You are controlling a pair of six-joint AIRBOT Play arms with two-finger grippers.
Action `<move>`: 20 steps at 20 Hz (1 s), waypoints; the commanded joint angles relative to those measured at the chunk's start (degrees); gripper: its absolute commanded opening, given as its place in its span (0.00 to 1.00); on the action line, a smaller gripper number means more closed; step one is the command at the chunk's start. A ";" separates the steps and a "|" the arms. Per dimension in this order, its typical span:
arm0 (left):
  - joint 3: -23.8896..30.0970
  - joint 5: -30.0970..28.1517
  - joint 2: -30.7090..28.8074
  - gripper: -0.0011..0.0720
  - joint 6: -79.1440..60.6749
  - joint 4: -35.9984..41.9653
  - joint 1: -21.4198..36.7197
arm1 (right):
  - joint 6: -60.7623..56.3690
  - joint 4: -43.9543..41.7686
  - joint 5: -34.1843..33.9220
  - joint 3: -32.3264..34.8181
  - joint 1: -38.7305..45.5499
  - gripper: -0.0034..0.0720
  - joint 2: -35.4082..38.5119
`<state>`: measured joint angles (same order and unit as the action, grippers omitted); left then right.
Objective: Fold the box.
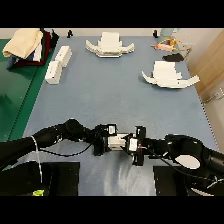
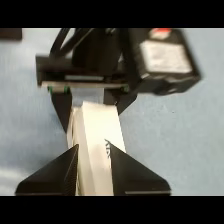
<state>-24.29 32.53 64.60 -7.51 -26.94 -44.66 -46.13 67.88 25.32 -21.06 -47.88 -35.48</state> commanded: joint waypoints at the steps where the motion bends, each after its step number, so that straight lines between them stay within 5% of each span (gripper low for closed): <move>1: -0.04 0.00 -0.04 0.65 -0.02 0.00 0.00 | -16.13 -7.56 -4.63 0.42 0.11 0.30 0.90; 2: -0.07 0.00 -0.04 0.65 -0.02 0.00 0.02 | -19.67 -8.94 -6.69 1.38 0.07 0.06 -0.20; 8: -0.07 0.00 -0.04 0.65 -0.02 0.00 0.02 | -20.44 -16.68 -15.47 6.47 -2.16 0.05 -5.57; 20: -0.04 0.00 -0.04 0.65 -0.02 0.00 0.02 | -20.41 -16.70 -15.76 8.11 -4.13 0.05 -10.27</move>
